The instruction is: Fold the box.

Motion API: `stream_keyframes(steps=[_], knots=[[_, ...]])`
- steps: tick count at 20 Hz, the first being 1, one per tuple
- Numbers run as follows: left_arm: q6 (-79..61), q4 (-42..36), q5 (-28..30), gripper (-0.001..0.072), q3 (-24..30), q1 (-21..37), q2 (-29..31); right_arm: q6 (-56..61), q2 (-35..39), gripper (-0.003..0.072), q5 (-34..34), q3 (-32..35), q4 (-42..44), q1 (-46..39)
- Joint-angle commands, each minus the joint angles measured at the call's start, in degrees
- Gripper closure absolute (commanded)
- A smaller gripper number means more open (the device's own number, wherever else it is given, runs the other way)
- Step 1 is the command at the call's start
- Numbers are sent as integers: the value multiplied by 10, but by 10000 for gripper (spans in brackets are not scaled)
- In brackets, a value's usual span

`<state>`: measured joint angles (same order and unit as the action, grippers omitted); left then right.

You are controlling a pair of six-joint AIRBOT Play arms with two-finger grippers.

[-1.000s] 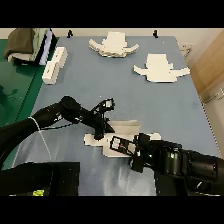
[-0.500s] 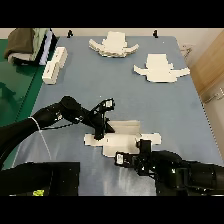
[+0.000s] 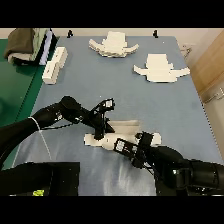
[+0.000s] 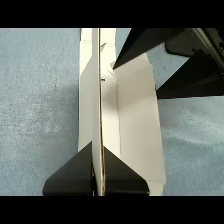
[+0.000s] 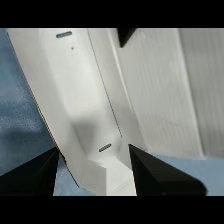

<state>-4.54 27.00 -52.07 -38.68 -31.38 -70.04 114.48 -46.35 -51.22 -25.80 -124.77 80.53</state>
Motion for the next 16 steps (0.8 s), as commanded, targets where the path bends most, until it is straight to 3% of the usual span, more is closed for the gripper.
stream_keyframes(steps=[1,8,9,10,16], knots=[[0,0,0,694,-1,0,0,50,7,24,-24,-6,-12,-3],[0,0,0,694,-1,0,0,86,7,22,-23,-6,-13,-21],[0,0,0,694,-1,0,0,85,7,-4,-23,-6,-12,-21],[0,0,0,694,-1,0,0,76,7,-34,-24,-6,-12,-21],[0,0,0,694,-1,0,0,24,24,-34,-31,4,2,-50]])
